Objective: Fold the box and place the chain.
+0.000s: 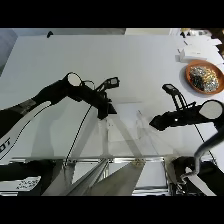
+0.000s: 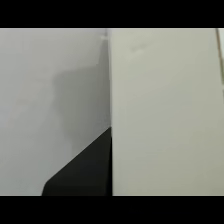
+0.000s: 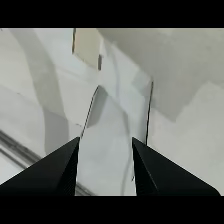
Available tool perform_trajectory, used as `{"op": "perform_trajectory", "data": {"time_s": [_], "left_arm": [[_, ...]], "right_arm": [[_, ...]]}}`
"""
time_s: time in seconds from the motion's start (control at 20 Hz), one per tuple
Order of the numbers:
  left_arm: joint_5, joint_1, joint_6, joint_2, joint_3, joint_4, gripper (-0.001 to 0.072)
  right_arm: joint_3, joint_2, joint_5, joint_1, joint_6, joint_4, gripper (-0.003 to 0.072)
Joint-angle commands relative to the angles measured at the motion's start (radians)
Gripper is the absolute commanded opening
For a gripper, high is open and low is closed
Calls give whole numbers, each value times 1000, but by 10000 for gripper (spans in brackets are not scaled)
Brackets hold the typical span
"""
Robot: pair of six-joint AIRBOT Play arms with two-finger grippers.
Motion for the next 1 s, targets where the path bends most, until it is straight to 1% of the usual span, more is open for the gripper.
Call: {"op": "perform_trajectory", "data": {"time_s": [0.0,0.05,0.1,0.15,0.2,0.3,0.4,0.45,0.55,0.75,0.95], "left_arm": [[-12,-89,48,62,-1,104,-3],[39,-122,47,75,-1,114,-4],[114,-148,47,84,-6,109,-5],[213,-168,53,93,-22,80,-5],[267,-174,81,102,-42,29,-5],[256,-169,142,129,-105,-95,-5],[308,-169,188,172,-193,-114,-3],[323,-163,209,179,-220,-114,1],[307,-155,238,164,-228,-88,4],[316,-154,415,119,-228,-77,4],[318,-150,426,67,-228,-77,4]], "right_arm": [[61,35,85,1,1,-15,366],[62,53,85,1,1,-27,366],[62,73,85,1,5,-41,366],[62,90,87,1,12,-52,366],[62,109,93,1,12,-63,366],[62,142,103,1,11,-79,366],[62,159,96,1,11,-77,366],[62,162,93,1,11,-77,366],[62,163,74,1,11,-76,365],[62,163,47,1,11,-74,365],[62,163,47,1,11,-74,365]]}}
